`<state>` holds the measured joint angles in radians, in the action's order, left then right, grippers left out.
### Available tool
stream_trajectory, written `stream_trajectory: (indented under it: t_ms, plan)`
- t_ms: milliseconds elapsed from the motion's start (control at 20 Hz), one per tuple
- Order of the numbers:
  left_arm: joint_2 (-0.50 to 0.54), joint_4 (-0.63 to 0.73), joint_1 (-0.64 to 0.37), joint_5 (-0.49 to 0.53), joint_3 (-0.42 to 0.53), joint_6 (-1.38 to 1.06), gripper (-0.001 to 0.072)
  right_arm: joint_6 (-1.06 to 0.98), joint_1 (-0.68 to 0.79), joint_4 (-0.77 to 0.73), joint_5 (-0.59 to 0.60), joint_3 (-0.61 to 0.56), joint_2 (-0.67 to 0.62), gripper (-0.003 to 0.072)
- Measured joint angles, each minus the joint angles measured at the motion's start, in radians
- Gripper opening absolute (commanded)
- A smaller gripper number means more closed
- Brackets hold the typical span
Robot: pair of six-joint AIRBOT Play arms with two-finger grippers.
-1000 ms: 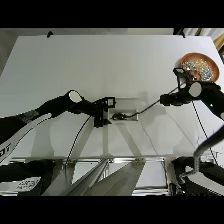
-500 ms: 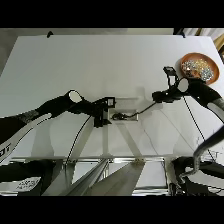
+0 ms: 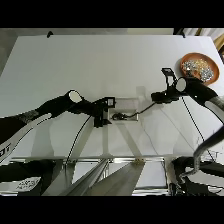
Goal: Fold the box and place the chain.
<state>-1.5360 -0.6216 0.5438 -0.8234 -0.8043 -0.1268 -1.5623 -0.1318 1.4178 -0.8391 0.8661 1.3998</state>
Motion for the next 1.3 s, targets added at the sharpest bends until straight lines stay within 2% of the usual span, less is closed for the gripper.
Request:
stream_trajectory:
  t_ms: [100,250,600,750,950,1300]
  plan:
    - [0.000,0.000,0.000,0.000,0.000,0.000,0.0011,0.000,0.000,0.000,-0.016,0.000,0.000,0.0092]
    - [0.000,0.000,0.000,0.000,0.000,0.000,0.0011,0.001,0.000,0.001,-0.042,0.000,0.000,0.0017]
    - [0.000,0.000,0.000,0.000,0.000,0.000,0.0011,0.037,-0.003,-0.004,-0.084,0.000,-0.006,0.0017]
    - [0.000,0.000,0.000,0.000,0.000,0.000,0.0011,0.071,-0.027,-0.008,-0.097,0.000,-0.053,0.0017]
    - [0.000,0.000,0.000,0.000,0.000,0.000,0.0011,0.110,-0.109,-0.008,-0.135,0.000,-0.201,0.0017]
    - [0.000,0.000,0.000,0.000,0.000,0.000,0.0011,0.119,-0.306,-0.020,-0.111,0.000,-0.558,0.0017]
